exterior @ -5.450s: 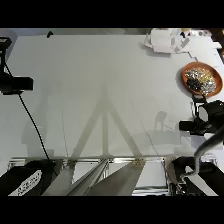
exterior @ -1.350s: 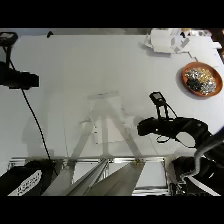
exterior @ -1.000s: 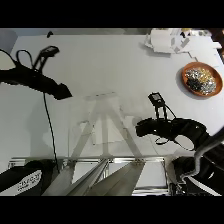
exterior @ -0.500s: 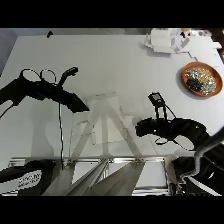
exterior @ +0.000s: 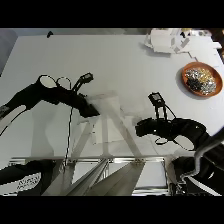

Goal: Fold the box and place the chain.

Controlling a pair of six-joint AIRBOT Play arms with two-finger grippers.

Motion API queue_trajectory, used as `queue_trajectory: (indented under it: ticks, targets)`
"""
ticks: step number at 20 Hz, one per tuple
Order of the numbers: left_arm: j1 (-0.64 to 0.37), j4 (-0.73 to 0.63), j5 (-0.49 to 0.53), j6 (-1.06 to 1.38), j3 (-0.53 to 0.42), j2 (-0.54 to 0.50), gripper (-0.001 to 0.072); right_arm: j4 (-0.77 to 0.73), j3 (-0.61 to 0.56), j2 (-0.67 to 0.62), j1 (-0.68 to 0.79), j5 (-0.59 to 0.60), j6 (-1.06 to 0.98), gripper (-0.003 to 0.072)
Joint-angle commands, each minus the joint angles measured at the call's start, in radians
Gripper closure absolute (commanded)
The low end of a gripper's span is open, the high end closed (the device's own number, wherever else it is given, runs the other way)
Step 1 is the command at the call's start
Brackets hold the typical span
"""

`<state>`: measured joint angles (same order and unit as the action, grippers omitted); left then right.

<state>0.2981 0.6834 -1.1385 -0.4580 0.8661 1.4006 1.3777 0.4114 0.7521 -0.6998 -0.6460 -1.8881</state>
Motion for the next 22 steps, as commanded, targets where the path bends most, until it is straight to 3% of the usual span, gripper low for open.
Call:
queue_trajectory:
  ticks: [1, 4, 7, 9, 12, 13, 18, 22]
  targets:
    - [0.046, 0.009, 0.061, 0.013, -0.001, 0.001, 0.0342, -0.009, 0.0, -0.001, -0.001, -0.002, 0.0, 0.0667]
    - [0.046, 0.032, 0.037, 0.013, -0.001, 0.001, 0.0483, -0.013, 0.0, -0.001, -0.001, -0.002, 0.0, 0.0667]
    - [0.047, 0.036, 0.025, 0.044, -0.001, 0.001, 0.0707, -0.019, 0.0, -0.001, -0.001, 0.001, 0.0, 0.0667]
    - [0.046, 0.029, 0.027, 0.078, -0.001, 0.0, 0.0703, -0.03, 0.001, -0.002, -0.001, 0.014, 0.0, 0.0662]
    - [0.047, 0.029, 0.024, 0.177, -0.001, 0.0, 0.0704, -0.032, 0.041, -0.004, 0.0, 0.01, 0.001, 0.0356]
    - [0.047, 0.019, 0.021, 0.23, -0.001, -0.001, 0.0704, -0.03, 0.064, -0.004, 0.0, 0.0, 0.004, 0.0313]
    - [0.047, 0.005, 0.018, 0.481, -0.001, 0.0, 0.0706, 0.011, 0.139, -0.004, 0.0, -0.012, 0.042, 0.0314]
    - [0.047, -0.006, 0.068, 0.529, -0.001, 0.008, 0.0705, 0.016, 0.139, -0.004, 0.0, -0.05, 0.095, 0.0314]
